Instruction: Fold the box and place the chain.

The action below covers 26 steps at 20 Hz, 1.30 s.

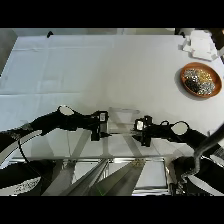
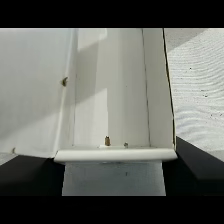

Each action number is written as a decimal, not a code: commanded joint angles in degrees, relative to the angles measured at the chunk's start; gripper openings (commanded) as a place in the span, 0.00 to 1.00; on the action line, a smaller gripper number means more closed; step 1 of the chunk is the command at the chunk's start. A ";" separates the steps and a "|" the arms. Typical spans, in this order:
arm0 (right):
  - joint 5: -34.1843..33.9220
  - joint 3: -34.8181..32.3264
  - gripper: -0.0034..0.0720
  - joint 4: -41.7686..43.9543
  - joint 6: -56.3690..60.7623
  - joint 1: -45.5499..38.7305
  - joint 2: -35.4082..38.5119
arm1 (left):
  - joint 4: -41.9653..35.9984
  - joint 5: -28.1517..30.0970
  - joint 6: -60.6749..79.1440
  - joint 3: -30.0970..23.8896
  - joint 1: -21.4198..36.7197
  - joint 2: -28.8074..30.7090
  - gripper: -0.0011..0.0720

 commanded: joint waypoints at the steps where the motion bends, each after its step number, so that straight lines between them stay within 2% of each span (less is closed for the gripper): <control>1: 0.00 0.02 0.59 0.00 0.00 0.02 0.02 | -0.02 -0.61 -0.02 -0.02 -0.02 0.00 0.39; 11: -0.57 0.02 0.58 -0.02 -0.07 0.02 0.00 | -0.02 -0.61 -0.02 -0.02 -0.02 0.00 0.39; 13: -0.39 0.02 0.60 -2.36 0.00 0.02 0.04 | -0.02 -0.61 -0.02 -0.02 -0.02 -0.02 0.39; 14: -0.37 0.04 0.69 -3.06 -0.02 0.02 0.09 | -0.02 -0.61 -0.02 -0.02 -0.02 0.00 0.39; 15: -0.39 0.04 0.96 -3.04 -0.02 0.02 0.20 | -0.02 -0.61 -0.02 -0.02 -0.02 -0.02 0.39; 16: -0.37 0.04 1.00 -3.45 0.02 0.02 0.66 | -0.02 -0.61 -0.02 -0.02 -0.02 0.00 0.39; 20: -0.39 0.04 1.00 -3.78 0.76 0.02 5.73 | -0.02 -0.61 -0.02 -0.02 -0.02 0.00 0.39; 23: -0.39 0.04 1.00 -12.79 8.70 0.02 10.27 | -0.02 -0.61 -0.02 -0.02 -0.02 0.00 0.39; 26: 1.70 0.04 1.00 -27.45 26.36 0.02 15.21 | -0.02 -0.61 -0.02 -0.02 -0.02 0.00 0.39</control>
